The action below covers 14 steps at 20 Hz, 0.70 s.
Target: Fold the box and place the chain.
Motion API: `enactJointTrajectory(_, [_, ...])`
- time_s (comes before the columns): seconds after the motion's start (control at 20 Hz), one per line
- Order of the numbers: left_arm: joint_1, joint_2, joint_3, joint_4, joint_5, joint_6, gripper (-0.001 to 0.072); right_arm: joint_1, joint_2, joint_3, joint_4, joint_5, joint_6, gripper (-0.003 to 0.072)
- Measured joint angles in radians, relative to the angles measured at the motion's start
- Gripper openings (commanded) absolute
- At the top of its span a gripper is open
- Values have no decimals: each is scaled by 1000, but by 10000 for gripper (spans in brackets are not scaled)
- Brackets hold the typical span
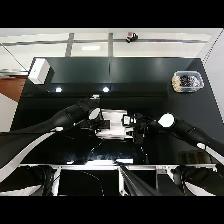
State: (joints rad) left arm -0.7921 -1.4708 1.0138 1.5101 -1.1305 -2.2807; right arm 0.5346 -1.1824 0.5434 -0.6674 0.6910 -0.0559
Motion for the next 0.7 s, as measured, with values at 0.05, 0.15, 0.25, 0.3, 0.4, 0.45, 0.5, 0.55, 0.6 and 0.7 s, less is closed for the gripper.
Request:
enactJointTrajectory(0.05, [0, 0, 0, 0, 0, 0, 30, 0, -1, 0, 16, 1, -1, 300])
enactJointTrajectory(0.15, [0, 0, 0, 0, -3, 0, 30, 2, -3, 0, 63, 3, -2, 301])
enactJointTrajectory(0.25, [0, 0, 0, 0, -3, -1, 31, 2, -11, 0, 117, 4, -3, 301])
enactJointTrajectory(0.3, [0, 0, 0, 0, -2, -2, 30, 2, -16, 0, 141, 4, -4, 301])
enactJointTrajectory(0.4, [0, 0, 0, -1, -1, -2, 30, 3, -24, 0, 168, 3, -4, 302])
enactJointTrajectory(0.45, [0, 0, 0, -2, 0, -2, 30, 3, -27, 0, 177, 4, -4, 303])
enactJointTrajectory(0.5, [0, 0, 0, -4, 0, -2, 30, 3, -29, 0, 183, 4, -4, 385])
enactJointTrajectory(0.55, [0, 0, 0, -4, 1, -2, 30, 3, -31, 0, 189, 4, -4, 457])
enactJointTrajectory(0.6, [0, 0, 0, -4, 1, -3, 30, 3, -32, 0, 194, 5, -4, 420])
enactJointTrajectory(0.7, [0, 0, 0, -4, 1, -2, 30, 3, -34, 0, 195, 3, -4, 362])
